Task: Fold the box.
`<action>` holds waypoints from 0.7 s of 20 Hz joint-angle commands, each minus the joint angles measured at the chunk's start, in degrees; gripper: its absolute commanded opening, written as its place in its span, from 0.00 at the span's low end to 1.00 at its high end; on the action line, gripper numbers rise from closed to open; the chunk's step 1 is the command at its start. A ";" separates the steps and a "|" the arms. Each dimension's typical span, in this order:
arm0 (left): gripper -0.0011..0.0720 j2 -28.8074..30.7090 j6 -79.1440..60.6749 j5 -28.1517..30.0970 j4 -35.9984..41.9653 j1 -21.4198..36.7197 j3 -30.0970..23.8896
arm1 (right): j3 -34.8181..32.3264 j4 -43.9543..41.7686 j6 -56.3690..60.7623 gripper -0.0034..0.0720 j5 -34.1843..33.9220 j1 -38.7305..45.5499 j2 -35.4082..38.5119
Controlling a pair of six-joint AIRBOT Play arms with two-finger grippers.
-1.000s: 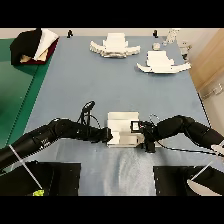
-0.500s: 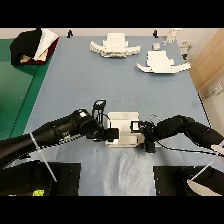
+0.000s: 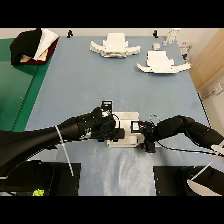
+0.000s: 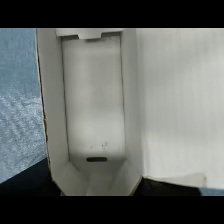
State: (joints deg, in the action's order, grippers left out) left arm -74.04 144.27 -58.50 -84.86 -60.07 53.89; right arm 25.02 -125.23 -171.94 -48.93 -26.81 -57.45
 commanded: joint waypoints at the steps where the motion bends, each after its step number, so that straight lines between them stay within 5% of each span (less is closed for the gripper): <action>1: 0.48 -3.06 0.76 -1.09 -0.48 -0.33 1.49 | 0.04 -0.02 0.00 0.71 0.00 -0.02 0.00; 10: 0.47 -7.02 0.63 -1.88 -1.33 -0.33 3.10 | 0.02 -0.02 0.00 0.71 0.00 -0.02 0.02; 13: 0.03 -7.06 0.66 -4.22 -1.75 -0.33 3.13 | 0.02 -0.02 0.00 0.71 0.00 -0.02 0.00; 14: 0.03 -7.06 0.70 -4.72 -1.77 -0.33 3.13 | 0.04 -0.02 0.00 0.71 0.00 -0.02 0.00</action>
State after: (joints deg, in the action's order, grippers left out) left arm -80.79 145.14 -61.32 -86.43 -60.36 56.90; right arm 24.99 -125.16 -171.85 -48.95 -26.81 -57.45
